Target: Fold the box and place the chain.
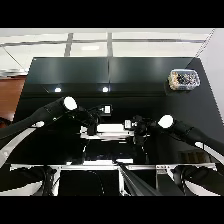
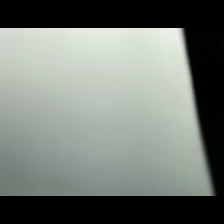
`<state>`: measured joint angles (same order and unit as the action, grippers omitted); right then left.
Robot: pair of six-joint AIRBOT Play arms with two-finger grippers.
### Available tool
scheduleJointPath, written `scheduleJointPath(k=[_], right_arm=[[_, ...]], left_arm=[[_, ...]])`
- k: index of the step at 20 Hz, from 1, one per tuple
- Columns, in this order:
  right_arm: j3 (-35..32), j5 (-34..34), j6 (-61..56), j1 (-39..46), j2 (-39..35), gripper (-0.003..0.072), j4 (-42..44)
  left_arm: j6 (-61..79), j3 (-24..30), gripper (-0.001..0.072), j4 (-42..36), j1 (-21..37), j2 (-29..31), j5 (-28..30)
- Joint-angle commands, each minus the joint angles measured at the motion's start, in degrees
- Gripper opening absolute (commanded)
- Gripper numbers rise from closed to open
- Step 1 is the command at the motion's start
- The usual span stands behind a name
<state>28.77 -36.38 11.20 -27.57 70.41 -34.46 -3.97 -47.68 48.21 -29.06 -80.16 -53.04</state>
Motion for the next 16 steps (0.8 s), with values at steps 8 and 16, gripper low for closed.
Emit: scheduleJointPath(k=[8,16], right_arm=[[0.0,2.3,-1.7,0.0,0.0,0.0416,0.8],[0.0,2.0,-1.7,0.0,0.0,0.0210,0.5]], left_arm=[[-32.7,-3.1,0.0667,21.4,0.1,14.3,-10.6],[-42.5,3.2,0.0031,0.0,-0.1,14.6,-18.2]])
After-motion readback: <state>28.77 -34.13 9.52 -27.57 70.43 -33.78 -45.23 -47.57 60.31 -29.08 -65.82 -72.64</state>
